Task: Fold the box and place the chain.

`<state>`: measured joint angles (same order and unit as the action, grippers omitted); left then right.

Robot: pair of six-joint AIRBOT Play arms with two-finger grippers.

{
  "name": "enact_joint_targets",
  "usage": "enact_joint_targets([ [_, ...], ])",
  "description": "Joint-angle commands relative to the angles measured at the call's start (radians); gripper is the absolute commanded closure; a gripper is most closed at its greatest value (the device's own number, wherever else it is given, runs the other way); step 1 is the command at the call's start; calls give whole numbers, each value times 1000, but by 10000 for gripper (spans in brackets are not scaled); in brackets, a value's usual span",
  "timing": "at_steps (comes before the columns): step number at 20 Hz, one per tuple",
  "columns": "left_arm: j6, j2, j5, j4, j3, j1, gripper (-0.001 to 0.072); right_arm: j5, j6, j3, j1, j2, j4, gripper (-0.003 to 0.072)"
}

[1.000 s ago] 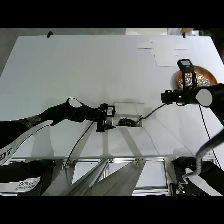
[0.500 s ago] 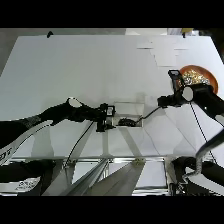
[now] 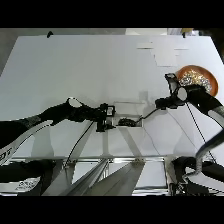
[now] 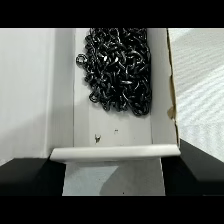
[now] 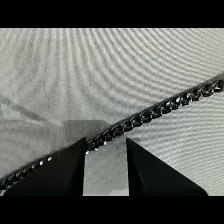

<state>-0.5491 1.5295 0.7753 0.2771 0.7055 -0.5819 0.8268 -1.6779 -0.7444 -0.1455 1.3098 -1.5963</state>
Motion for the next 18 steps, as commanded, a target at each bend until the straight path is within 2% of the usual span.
enact_joint_targets([
  [1, 0, -1, 0, 0, 0, 1, 699, 30, 2, 1, 0, 11, -1, 606],
  [2, 0, -1, 0, 0, 0, 1, 699, 48, 11, 1, 0, 10, -1, 670],
  [6, 0, -1, 0, 0, 0, 1, 699, 103, 38, 1, -7, -31, -1, 671],
  [12, 0, -1, 0, 0, 0, 1, 699, 209, 63, 1, -84, -232, 21, 671],
  [15, 0, -1, 0, 0, 0, 1, 699, 249, 91, 1, -141, -357, 121, 670],
  [18, -1, -1, 0, 0, 0, 1, 699, 250, 157, 1, -202, -472, 325, 670],
])
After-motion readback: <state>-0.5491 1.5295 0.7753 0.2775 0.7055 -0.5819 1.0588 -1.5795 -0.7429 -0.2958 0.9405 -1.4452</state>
